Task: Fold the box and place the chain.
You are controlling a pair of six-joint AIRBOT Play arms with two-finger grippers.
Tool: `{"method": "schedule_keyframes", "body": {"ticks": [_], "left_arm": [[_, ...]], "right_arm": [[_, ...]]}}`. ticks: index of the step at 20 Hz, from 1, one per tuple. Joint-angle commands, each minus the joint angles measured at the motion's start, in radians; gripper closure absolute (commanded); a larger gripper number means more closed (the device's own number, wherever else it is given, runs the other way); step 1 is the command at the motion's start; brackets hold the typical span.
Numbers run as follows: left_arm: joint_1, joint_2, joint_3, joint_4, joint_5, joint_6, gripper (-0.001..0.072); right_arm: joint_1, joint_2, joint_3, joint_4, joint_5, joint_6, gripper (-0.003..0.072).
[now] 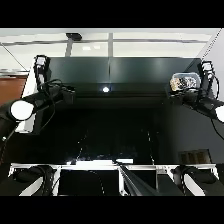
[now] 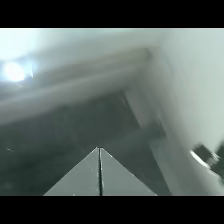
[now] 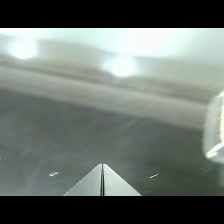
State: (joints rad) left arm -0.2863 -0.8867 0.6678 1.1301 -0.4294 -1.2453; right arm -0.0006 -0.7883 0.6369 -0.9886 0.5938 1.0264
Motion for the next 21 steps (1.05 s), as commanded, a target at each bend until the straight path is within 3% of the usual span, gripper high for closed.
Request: {"method": "schedule_keyframes", "body": {"ticks": [1,4,21], "left_arm": [[-0.016,0.031,-0.074,0.037,0.101,-0.019,0.0683],[-0.018,0.031,-0.074,0.036,0.106,-0.019,0.0683],[-0.017,0.029,-0.074,0.037,0.108,-0.019,0.0682]], "right_arm": [[0.014,0.001,-0.021,-0.084,-0.068,-0.006,0.0672],[0.014,0.001,-0.021,-0.085,-0.021,-0.006,0.0673],[0.014,0.001,-0.021,-0.085,-0.021,-0.006,0.0673]]}}
